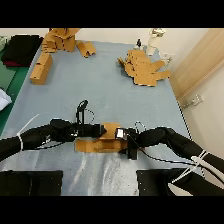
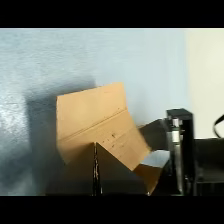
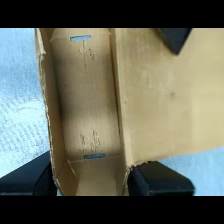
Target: Fold the box.
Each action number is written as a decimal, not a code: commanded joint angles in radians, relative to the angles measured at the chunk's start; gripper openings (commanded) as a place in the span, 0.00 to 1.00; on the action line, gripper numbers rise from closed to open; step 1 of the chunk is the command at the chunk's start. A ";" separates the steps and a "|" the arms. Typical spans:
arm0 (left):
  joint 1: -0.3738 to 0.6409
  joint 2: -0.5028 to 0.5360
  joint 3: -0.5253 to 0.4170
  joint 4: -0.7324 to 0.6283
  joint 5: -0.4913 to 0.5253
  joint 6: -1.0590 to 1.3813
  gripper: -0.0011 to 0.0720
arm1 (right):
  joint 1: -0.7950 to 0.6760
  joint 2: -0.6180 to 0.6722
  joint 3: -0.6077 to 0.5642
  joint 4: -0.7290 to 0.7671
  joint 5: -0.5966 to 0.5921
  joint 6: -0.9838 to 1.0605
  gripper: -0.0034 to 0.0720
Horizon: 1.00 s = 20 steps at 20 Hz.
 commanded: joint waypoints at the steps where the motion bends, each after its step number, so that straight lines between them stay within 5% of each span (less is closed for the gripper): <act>1: 0.002 -0.019 0.019 0.198 0.031 -0.122 0.03 | 0.000 0.000 0.000 0.000 0.000 0.000 0.71; 5: 0.001 -0.026 0.021 0.306 0.019 -0.207 0.03 | 0.000 0.000 0.000 0.000 0.001 0.000 0.71; 20: 0.002 -0.035 0.023 0.312 0.006 -0.203 0.03 | 0.006 -0.035 0.000 0.026 0.017 0.000 0.71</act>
